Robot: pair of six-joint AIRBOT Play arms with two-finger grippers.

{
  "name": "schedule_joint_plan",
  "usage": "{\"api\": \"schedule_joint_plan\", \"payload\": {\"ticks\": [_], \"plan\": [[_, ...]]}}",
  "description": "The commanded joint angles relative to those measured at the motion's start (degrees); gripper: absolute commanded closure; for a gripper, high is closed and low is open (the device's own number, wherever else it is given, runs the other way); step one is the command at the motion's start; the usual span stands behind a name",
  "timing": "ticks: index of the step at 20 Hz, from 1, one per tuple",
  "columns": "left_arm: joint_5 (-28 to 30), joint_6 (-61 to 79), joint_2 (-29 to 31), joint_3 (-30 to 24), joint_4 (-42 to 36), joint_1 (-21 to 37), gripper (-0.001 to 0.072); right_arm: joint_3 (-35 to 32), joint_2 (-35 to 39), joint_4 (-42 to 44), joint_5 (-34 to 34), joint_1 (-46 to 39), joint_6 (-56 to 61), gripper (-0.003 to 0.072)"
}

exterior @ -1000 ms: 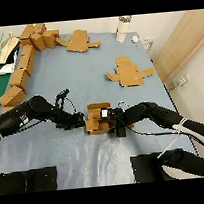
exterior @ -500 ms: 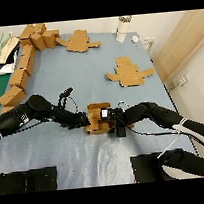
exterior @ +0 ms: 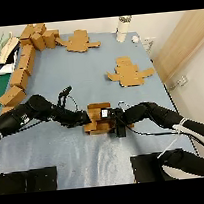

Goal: Fold the box.

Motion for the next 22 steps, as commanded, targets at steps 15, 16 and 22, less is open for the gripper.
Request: {"api": "schedule_joint_plan", "payload": {"ticks": [15,16,22], "plan": [[3.5,-34.4,-0.8,4.4,30.6,-14.3,0.0203,0.0,0.0,0.0,0.0,0.0,0.0,0.0156],[2.3,-34.4,-1.4,4.6,30.6,-14.6,0.0203,0.0,0.0,0.0,0.0,0.0,0.0,0.0156],[-0.5,-39.1,-3.6,7.6,35.7,-17.2,0.0203,0.0,0.0,0.0,0.0,0.0,0.0,0.0157]]}}
